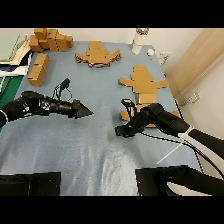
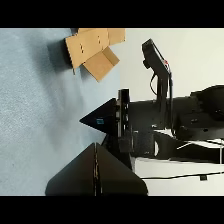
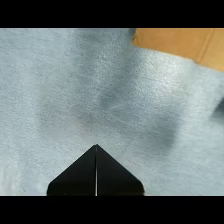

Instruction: Fold the box.

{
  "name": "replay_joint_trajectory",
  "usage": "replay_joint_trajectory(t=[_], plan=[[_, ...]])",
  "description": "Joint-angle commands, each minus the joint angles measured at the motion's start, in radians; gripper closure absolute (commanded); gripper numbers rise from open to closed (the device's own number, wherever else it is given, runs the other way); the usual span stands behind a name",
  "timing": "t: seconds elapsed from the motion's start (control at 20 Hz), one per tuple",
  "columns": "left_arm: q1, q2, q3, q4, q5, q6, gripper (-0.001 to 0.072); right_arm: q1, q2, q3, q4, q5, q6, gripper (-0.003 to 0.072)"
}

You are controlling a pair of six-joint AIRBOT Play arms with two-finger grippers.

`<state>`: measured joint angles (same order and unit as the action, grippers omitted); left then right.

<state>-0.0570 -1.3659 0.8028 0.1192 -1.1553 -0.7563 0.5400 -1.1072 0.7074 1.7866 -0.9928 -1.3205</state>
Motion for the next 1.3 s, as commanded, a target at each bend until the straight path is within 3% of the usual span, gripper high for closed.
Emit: replay_joint_trajectory(t=[0.0,0.25,0.35,0.4,0.55,0.6,0.65,0.7,0.75,0.95,1.25], plan=[[0.001,0.000,0.000,0.000,0.000,0.000,0.0696,0.002,-0.003,0.000,0.001,0.009,0.000,0.0683],[0.001,0.000,0.000,0.000,0.000,0.000,0.0696,-0.005,-0.001,0.063,-0.069,-0.064,-0.026,0.0681],[0.001,0.000,0.000,0.000,0.000,0.000,0.0696,-0.048,-0.001,0.147,-0.151,-0.153,-0.023,0.0428],[0.001,0.000,0.000,0.000,0.000,0.000,0.0696,-0.088,-0.001,0.192,-0.192,-0.197,-0.023,0.0385],[0.001,0.000,0.000,0.000,0.000,0.000,0.0696,-0.292,-0.002,0.316,-0.396,-0.300,-0.027,0.0380],[0.001,0.000,0.000,0.000,0.000,0.000,0.0696,-0.381,-0.003,0.346,-0.448,-0.322,-0.039,0.0299],[0.001,0.000,0.000,0.000,0.000,0.000,0.0696,-0.489,-0.003,0.368,-0.475,-0.333,-0.066,0.0275],[0.001,0.000,0.000,0.000,0.000,0.000,0.0696,-0.595,-0.003,0.377,-0.477,-0.331,-0.100,0.0268],[0.001,0.000,0.000,0.000,0.000,0.000,0.0696,-0.706,-0.005,0.377,-0.475,-0.323,-0.135,0.0204],[0.001,0.000,0.000,-0.033,0.005,0.019,0.0696,-1.026,-0.058,0.377,-0.405,-0.216,-0.229,0.0159],[0.001,0.000,0.000,-0.034,0.004,0.031,0.0696,-1.119,-0.206,0.377,-0.209,-0.190,-0.508,0.0159]])
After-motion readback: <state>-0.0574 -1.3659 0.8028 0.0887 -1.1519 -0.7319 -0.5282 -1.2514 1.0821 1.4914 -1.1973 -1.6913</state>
